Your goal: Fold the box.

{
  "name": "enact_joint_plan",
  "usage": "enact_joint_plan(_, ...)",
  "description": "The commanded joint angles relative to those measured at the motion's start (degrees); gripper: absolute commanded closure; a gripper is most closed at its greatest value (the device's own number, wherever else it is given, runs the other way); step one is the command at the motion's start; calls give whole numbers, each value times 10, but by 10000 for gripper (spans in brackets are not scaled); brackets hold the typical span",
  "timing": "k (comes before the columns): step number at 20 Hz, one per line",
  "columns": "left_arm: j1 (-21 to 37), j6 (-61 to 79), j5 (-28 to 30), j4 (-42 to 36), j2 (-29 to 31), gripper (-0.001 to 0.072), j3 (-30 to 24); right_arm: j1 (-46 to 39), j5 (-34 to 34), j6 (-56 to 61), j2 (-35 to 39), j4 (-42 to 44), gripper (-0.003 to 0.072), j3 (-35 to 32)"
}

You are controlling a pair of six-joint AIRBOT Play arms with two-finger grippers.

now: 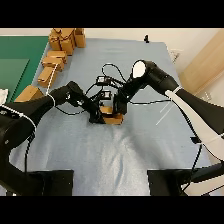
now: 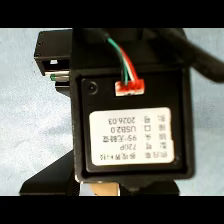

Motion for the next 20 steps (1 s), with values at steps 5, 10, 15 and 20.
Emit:
enact_joint_plan(5, 0, 0, 1, 0, 0, 293, 0, 18, 8, 40, 0, -49, 584, 0)
enact_joint_plan(10, 0, 0, 8, 0, 0, 293, 0, 36, -9, 95, 3, -101, 592, 0)
enact_joint_plan(15, 0, 0, 10, 0, 0, 293, 0, 60, -14, 137, 6, -160, 592, 0)
enact_joint_plan(20, 0, 0, 10, 0, 0, 293, 0, 76, -18, 158, 9, -183, 592, 0)
